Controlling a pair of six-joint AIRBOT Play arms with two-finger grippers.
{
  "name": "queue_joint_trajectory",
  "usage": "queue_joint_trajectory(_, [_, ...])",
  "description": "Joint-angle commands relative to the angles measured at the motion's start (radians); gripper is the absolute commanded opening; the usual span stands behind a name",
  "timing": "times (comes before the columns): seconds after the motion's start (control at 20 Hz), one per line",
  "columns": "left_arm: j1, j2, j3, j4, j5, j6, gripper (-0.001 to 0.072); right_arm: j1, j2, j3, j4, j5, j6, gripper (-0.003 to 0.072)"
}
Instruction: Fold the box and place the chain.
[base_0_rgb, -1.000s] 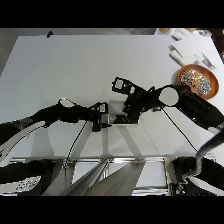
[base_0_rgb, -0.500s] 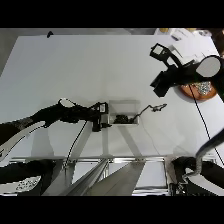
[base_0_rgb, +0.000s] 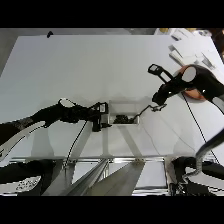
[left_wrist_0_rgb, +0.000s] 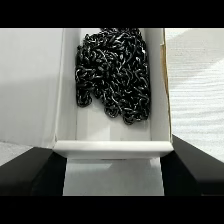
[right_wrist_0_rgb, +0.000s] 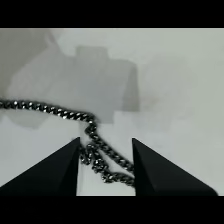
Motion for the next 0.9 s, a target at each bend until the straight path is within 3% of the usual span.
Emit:
queue_joint_trajectory(0.0, [0.0,-0.001,0.0,0.0,0.0,0.0,0.015,0.027,-0.016,-0.088,-0.006,-0.061,-0.089,0.0287])
queue_joint_trajectory(0.55, [0.0,-0.001,0.0,0.0,0.0,0.0,0.015,0.045,-0.041,-0.108,-0.002,-0.13,-0.087,0.0167])
queue_joint_trajectory(0.65, [0.0,-0.001,0.0,0.0,0.0,0.0,0.015,0.045,-0.042,-0.108,0.002,-0.129,-0.086,0.003])
queue_joint_trajectory(0.85, [0.0,-0.001,0.0,0.0,0.0,0.0,0.015,0.044,-0.024,-0.108,-0.003,-0.122,0.0,0.0016])
